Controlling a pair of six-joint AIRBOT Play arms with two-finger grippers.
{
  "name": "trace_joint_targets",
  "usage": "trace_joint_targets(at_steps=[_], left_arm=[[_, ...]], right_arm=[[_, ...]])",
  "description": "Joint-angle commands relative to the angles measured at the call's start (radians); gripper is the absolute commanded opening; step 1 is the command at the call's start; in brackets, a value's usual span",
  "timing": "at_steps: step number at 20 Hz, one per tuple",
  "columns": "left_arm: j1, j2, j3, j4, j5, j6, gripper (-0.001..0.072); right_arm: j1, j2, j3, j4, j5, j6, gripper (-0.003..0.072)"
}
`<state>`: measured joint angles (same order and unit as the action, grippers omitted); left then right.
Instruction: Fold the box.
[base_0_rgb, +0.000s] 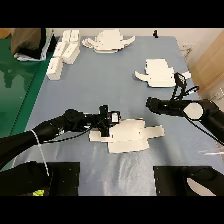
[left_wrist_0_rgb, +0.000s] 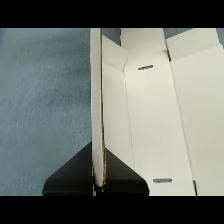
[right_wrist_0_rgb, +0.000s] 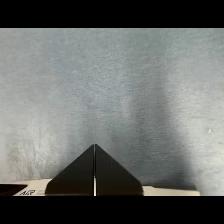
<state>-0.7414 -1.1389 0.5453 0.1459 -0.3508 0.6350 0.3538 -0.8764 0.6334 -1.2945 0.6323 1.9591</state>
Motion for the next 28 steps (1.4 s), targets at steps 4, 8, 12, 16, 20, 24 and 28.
trace_joint_targets(at_steps=[4,8,12,16,20,24,28], left_arm=[[-0.026,0.058,0.017,0.007,0.087,0.064,0.0015],[-0.022,0.131,0.026,0.007,0.065,0.114,0.0015],[0.021,0.074,0.026,0.007,-0.065,0.119,0.0015],[0.024,0.013,0.025,0.006,-0.127,0.116,0.0016],[0.024,-0.033,0.025,0.006,-0.132,0.106,0.0016],[0.024,-0.033,0.007,0.003,-0.13,0.083,0.0016],[0.024,-0.031,0.0,0.003,-0.139,0.051,0.0016]], right_arm=[[0.001,0.001,0.001,0.0,-0.01,0.0,0.0001],[0.001,0.001,0.001,0.0,-0.019,0.0,0.0001],[0.002,0.001,0.001,0.001,-0.024,0.001,0.0001],[0.002,0.001,0.001,0.001,-0.024,0.001,0.0001],[0.002,0.001,0.001,0.001,-0.024,0.001,0.0002],[0.002,0.001,0.001,0.001,-0.024,0.0,0.0001],[0.002,0.001,0.001,0.001,-0.024,0.0,0.0001]])
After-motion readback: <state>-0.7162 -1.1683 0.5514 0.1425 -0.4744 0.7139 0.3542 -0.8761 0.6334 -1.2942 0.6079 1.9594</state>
